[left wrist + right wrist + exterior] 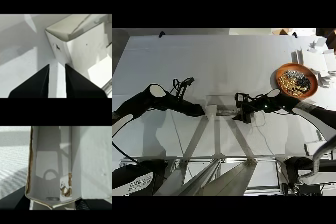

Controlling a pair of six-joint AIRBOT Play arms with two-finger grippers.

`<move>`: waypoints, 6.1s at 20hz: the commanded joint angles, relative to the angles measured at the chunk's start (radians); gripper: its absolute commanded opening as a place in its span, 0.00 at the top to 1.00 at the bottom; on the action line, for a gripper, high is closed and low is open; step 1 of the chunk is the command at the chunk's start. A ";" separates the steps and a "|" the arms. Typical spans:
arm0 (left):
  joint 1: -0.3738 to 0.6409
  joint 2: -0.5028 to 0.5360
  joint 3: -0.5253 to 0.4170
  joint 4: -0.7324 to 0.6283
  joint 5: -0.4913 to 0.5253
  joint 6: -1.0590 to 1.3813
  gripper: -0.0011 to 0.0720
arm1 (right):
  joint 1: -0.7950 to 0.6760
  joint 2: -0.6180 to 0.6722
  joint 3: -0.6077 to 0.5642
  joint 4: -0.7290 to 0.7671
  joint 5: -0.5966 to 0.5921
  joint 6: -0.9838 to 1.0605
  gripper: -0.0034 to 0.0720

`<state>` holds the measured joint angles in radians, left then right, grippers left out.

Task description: Fold the box and place the chain.

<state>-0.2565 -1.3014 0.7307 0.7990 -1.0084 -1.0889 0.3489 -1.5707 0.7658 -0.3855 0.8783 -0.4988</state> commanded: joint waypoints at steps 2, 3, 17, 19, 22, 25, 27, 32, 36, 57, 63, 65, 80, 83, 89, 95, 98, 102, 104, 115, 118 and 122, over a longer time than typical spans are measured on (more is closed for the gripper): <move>0.000 0.037 0.001 -0.006 0.003 -0.011 0.67 | 0.000 0.000 0.001 0.000 0.000 0.000 0.38; 0.000 0.042 0.001 -0.006 0.006 -0.011 0.67 | 0.000 0.000 0.001 0.000 0.000 0.000 0.38; -0.059 0.045 0.001 -0.074 0.143 -0.011 0.42 | 0.000 0.000 0.001 0.000 0.000 0.000 0.38; -0.097 0.045 0.001 -0.077 0.167 -0.011 0.42 | 0.000 0.000 0.001 0.000 0.000 0.000 0.38; -0.136 0.045 0.001 -0.055 0.201 -0.011 0.42 | 0.000 0.000 0.001 0.000 0.000 0.000 0.38; -0.170 0.045 0.001 0.103 0.241 -0.032 0.42 | 0.000 0.000 0.001 0.000 0.000 0.000 0.38; -0.218 0.045 0.001 0.240 0.272 -0.130 0.42 | 0.000 0.000 0.001 0.000 0.000 0.000 0.38; -0.318 0.045 0.001 0.439 0.376 -0.378 0.42 | 0.000 0.000 0.001 0.000 0.000 0.000 0.38; -0.355 0.044 0.001 0.528 0.358 -0.557 0.42 | 0.000 0.000 0.001 0.000 0.000 0.000 0.38; -0.452 -0.147 0.151 0.684 0.160 -1.148 0.98 | 0.000 0.000 0.001 0.000 0.000 0.000 0.38; -0.440 -0.090 0.151 0.678 0.148 -1.121 0.21 | 0.000 0.000 0.001 0.000 0.000 0.000 0.38; -0.424 -0.029 0.151 0.675 0.138 -1.094 0.21 | 0.000 0.000 0.001 0.000 0.000 0.000 0.38; -0.177 0.323 -0.081 0.319 0.089 0.525 0.04 | 0.000 0.000 0.001 0.000 0.000 0.000 0.38; -0.075 0.251 -0.113 0.078 0.092 0.967 0.04 | 0.000 0.000 0.001 0.000 0.000 0.000 0.38; 0.055 0.006 -0.113 -0.259 0.076 1.527 0.03 | 0.000 0.000 0.001 0.000 0.000 0.000 0.38; 0.066 -0.138 -0.113 -0.409 0.037 1.766 0.03 | 0.000 0.000 0.001 0.000 0.000 0.000 0.38; 0.099 -0.142 -0.111 -0.406 0.043 1.766 0.03 | 0.000 0.000 0.001 0.000 0.000 0.000 0.38; 0.140 -0.142 -0.085 -0.400 -0.026 1.766 0.03 | 0.000 0.000 0.001 0.000 0.000 0.000 0.38; 0.138 -0.142 -0.058 -0.390 -0.052 1.765 0.03 | 0.000 0.000 0.001 0.000 0.000 0.000 0.38; 0.130 -0.180 -0.018 -0.318 -0.111 1.757 0.04 | 0.000 0.000 0.001 0.000 0.000 0.000 0.38; 0.130 -0.214 -0.018 -0.360 -0.091 1.758 0.04 | 0.000 0.000 0.001 0.000 0.000 0.000 0.38; 0.130 -0.235 -0.018 -0.396 -0.059 1.759 0.04 | 0.000 0.000 0.001 0.000 0.000 0.000 0.38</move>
<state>-0.1261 -1.5208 0.7120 0.4274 -1.0901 0.6689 0.3489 -1.5711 0.7658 -0.3847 0.8772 -0.4984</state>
